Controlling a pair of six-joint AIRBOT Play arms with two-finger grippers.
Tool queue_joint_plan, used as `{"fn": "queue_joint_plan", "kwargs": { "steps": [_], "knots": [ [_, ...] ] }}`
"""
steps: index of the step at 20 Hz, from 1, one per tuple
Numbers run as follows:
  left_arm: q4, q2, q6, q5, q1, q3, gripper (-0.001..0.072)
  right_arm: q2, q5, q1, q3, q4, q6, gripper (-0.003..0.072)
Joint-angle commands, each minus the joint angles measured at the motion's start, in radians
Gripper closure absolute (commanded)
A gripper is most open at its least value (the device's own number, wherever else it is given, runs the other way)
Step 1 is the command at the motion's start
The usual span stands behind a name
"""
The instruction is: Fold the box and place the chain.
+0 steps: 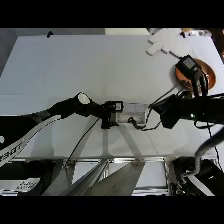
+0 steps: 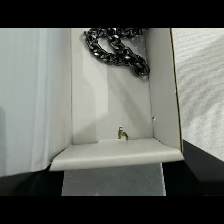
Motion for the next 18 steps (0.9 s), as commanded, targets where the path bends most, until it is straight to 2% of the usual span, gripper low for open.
{"fn": "queue_joint_plan", "kwargs": {
  "steps": [1, 4, 8, 14, 18],
  "knots": [
    [0.0, 0.001, 0.0, 0.0, 0.0, 0.0, 0.0455, 0.024, 0.0, 0.024, 0.001, 0.182, -0.078, 0.0667],
    [0.0, 0.001, 0.0, 0.0, 0.0, 0.0, 0.0455, 0.023, -0.045, 0.024, 0.001, 0.3, -0.145, 0.0667],
    [0.0, 0.0, 0.0, 0.0, 0.0, 0.0, 0.0455, 0.008, -0.087, 0.024, -0.009, 0.29, -0.209, 0.0667],
    [0.0, 0.001, 0.0, 0.0, 0.0, 0.0, 0.0455, -0.108, -0.225, 0.023, -0.179, 0.2, -0.209, 0.0667],
    [0.0, 0.0, 0.0, 0.0, 0.0, 0.0, 0.0455, -0.227, -0.254, 0.024, -0.252, 0.197, -0.228, 0.0666]
  ]
}}
